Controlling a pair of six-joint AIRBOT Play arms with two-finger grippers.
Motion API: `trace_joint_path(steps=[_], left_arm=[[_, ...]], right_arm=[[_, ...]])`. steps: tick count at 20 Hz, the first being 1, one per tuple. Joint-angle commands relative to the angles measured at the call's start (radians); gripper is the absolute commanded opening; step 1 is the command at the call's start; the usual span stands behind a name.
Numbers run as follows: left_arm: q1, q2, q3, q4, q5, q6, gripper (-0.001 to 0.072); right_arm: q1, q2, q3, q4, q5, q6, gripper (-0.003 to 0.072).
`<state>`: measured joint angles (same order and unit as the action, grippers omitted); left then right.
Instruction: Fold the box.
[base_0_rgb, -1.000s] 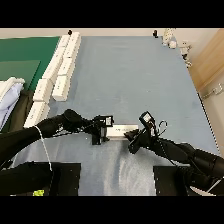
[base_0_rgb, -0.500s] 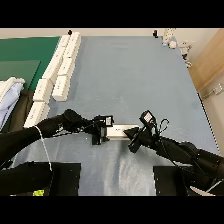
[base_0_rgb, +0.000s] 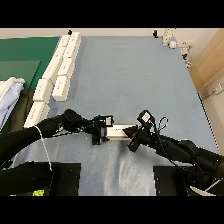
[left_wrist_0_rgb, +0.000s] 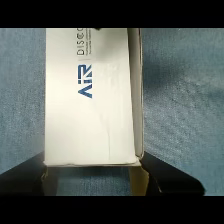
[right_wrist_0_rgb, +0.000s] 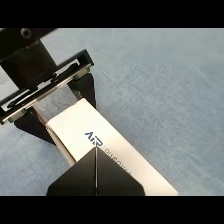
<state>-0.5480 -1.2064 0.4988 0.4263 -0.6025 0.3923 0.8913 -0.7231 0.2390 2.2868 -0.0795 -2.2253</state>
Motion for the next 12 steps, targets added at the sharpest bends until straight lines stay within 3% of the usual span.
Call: trace_joint_path(steps=[1, 5, 9, 12], left_arm=[[0.000, 0.000, 0.001, 0.000, 0.000, 0.000, 0.0468], [0.000, 0.000, 0.001, 0.000, 0.000, 0.000, 0.0468], [0.000, 0.000, 0.001, 0.000, 0.000, 0.000, 0.0468], [0.000, 0.000, 0.001, 0.000, 0.000, 0.000, 0.0468]], right_arm=[[-0.021, -0.011, 0.021, -0.046, -0.048, 0.000, 0.0005], [-0.206, -0.044, 0.192, -0.252, -0.359, 0.069, 0.0005], [-0.423, -0.163, 0.474, -0.650, -0.649, 0.461, 0.0005], [-0.541, -0.324, 0.695, -0.792, -0.951, 0.661, 0.0005]])
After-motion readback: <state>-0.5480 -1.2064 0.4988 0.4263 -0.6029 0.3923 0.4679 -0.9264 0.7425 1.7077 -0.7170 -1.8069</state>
